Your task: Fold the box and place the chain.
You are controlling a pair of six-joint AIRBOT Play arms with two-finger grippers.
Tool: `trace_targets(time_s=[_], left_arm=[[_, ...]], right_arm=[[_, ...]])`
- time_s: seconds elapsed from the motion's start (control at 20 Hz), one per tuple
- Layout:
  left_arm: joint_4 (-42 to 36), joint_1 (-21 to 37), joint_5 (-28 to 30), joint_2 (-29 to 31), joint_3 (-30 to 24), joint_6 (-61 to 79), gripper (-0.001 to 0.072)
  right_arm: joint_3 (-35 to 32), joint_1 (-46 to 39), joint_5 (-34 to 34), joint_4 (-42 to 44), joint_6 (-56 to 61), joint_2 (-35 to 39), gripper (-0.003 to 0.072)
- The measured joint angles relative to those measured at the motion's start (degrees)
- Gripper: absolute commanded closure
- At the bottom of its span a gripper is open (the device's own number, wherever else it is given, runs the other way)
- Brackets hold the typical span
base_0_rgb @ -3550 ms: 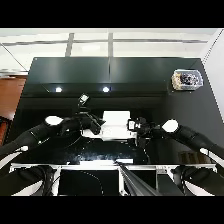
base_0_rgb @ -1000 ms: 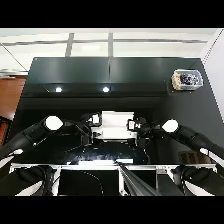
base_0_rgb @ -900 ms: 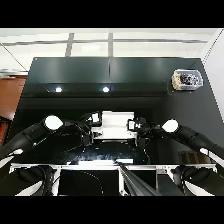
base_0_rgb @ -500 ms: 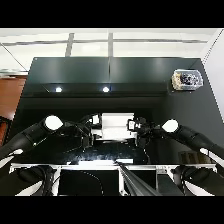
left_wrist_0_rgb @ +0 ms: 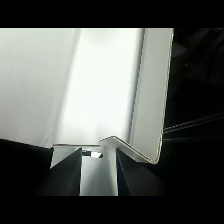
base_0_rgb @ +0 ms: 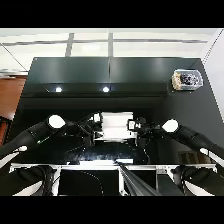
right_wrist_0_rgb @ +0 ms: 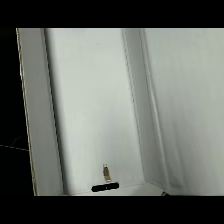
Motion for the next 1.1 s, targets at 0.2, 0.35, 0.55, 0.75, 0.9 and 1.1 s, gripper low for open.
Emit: trace_targets(time_s=[0.2,0.35,0.55,0.75,0.9,1.1], left_arm=[[-2.12,-0.61,1.31,-0.52,0.0,0.2,0.0445],[-2.89,-2.08,2.12,-0.63,0.0,1.55,0.0444],[-3.28,-3.32,4.42,-0.74,0.0,2.64,0.0455],[-3.52,-3.67,5.49,-0.74,0.0,2.99,0.0564],[-3.52,-3.76,5.75,-0.74,0.0,3.04,0.0564],[-3.5,-3.76,5.9,-0.74,0.0,3.17,0.0564]], right_arm=[[0.0,0.0,-0.02,0.0,0.02,0.0,0.0106],[0.0,0.0,-0.02,-0.02,0.0,0.0,0.0106],[0.0,0.0,-0.02,0.0,0.02,0.0,0.0106],[0.0,0.0,-0.04,-0.02,0.0,0.0,0.0107],[0.0,0.0,0.0,-0.02,0.0,0.0,0.0269],[0.0,0.0,-0.04,-0.04,0.0,0.0,0.0269]])
